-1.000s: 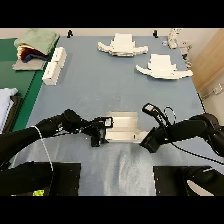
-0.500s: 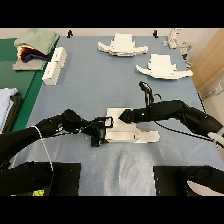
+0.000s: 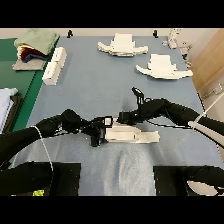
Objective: Fold the box.
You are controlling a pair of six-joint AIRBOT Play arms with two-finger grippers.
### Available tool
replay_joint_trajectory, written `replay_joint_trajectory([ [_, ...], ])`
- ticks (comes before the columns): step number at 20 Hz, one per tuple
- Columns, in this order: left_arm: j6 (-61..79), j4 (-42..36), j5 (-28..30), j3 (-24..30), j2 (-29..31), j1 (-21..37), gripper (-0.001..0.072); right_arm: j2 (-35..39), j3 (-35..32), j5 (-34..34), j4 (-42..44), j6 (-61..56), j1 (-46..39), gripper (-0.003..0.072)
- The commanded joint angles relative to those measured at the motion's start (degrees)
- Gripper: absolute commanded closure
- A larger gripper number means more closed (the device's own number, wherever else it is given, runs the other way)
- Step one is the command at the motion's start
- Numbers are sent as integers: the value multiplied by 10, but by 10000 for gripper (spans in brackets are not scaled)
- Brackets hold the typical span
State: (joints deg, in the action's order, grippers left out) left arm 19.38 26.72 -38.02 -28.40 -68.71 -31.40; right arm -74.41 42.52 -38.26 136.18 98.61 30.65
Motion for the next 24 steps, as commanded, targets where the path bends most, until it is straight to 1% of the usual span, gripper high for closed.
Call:
replay_joint_trajectory([
  [1, 1, 0, 0, 0, 0, 0, 243, -7, 1, -4, -1, 0, 0, 349],
  [3, 1, 0, 0, 0, 0, 0, 243, -1, 1, -4, -1, 3, 0, 349],
  [5, 1, 0, 0, 0, 0, 0, 243, 22, 1, -7, -6, 11, 0, 350],
  [7, 2, 0, 0, 0, 0, 0, 243, 64, 1, -23, -33, 11, 0, 349],
  [9, 1, 0, 0, 0, 0, 0, 243, 115, 1, -54, -73, 14, 0, 349],
  [11, 1, 0, 0, 0, 0, 0, 243, 165, 1, -101, -105, 47, 0, 349],
  [15, 1, 0, 0, 0, 0, 0, 243, 243, -5, -232, -110, 151, 1, 348],
  [17, 1, 0, 0, 0, 0, 0, 242, 273, -25, -289, -127, 206, 0, 347],
  [18, 1, 0, 0, 0, 0, 0, 243, 288, -39, -304, -150, 226, 0, 325],
  [19, 1, 0, 0, 0, 0, 0, 243, 300, -56, -309, -181, 246, 0, 217],
  [20, 1, 0, 0, 0, 0, 0, 243, 305, -69, -307, -216, 281, 0, 135],
  [21, 1, 0, 0, 0, 0, 0, 243, 305, -81, -294, -251, 321, 0, 88],
  [24, 1, 0, 0, 0, 0, 0, 242, 304, -96, -233, -295, 364, 1, 87],
])
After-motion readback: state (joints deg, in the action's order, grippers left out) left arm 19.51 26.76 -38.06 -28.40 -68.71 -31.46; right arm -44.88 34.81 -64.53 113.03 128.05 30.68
